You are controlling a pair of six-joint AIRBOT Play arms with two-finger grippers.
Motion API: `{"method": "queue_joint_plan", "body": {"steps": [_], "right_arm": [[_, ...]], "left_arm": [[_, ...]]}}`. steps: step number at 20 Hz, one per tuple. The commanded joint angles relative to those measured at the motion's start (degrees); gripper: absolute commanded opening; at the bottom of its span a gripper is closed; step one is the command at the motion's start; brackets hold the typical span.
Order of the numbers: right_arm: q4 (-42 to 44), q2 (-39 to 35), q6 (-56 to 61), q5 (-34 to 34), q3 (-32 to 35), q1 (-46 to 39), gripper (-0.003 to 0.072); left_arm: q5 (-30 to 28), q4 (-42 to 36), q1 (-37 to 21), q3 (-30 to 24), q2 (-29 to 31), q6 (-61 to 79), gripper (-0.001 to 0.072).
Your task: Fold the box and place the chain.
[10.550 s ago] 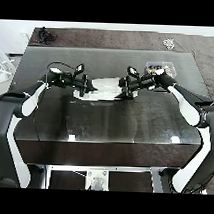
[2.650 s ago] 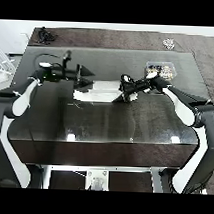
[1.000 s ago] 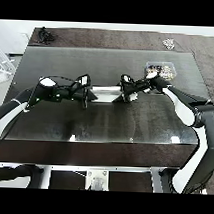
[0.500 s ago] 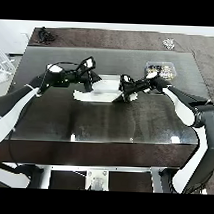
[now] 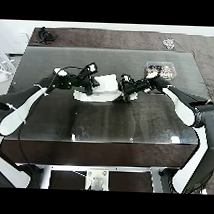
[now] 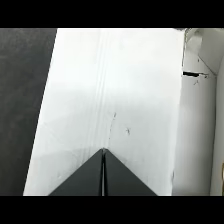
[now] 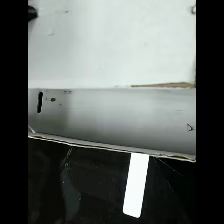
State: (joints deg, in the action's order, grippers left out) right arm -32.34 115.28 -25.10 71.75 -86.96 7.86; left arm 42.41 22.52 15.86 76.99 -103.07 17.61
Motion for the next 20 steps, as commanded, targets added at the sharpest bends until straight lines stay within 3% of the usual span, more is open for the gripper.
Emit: {"method": "queue_joint_plan", "body": {"steps": [1, 8, 11, 13, 14, 15, 16, 20], "right_arm": [[-0.07, 0.04, -0.02, 0.07, 0.0, 0.04, 0.0499], [-0.07, 0.04, -0.02, 0.07, 0.0, 0.04, 0.0499], [-0.07, 0.04, -0.02, 0.07, 0.0, 0.04, 0.05], [-0.07, 0.04, -0.02, 0.07, 0.0, 0.04, 0.0499], [-0.07, 0.04, -0.02, 0.07, 0.0, 0.04, 0.0499], [-0.07, 0.04, -0.02, 0.07, 0.0, 0.04, 0.0499], [-0.07, 0.04, -0.02, 0.07, 0.0, 0.04, 0.0499], [-0.07, 0.04, -0.02, 0.07, 0.0, 0.04, 0.0499]], "left_arm": [[-0.02, 1.33, 0.02, 0.11, -0.57, 0.07, 0.002], [-0.57, 1.22, 0.02, 1.36, 1.79, 0.87, 0.0019], [2.1, 3.8, -0.42, 1.36, 6.95, 0.52, 0.0019], [7.08, 7.3, -2.05, 1.36, 9.92, -2.34, 0.0023], [11.67, 10.56, -3.58, 1.36, 10.95, -3.5, 0.0186], [15.26, 13.03, -5.03, 1.36, 11.45, -5.51, 0.0571], [17.16, 14.93, -6.49, 1.36, 11.47, -9.11, 0.0708], [20.87, 26.27, -7.91, 1.33, 11.04, -12.94, 0.071]]}}
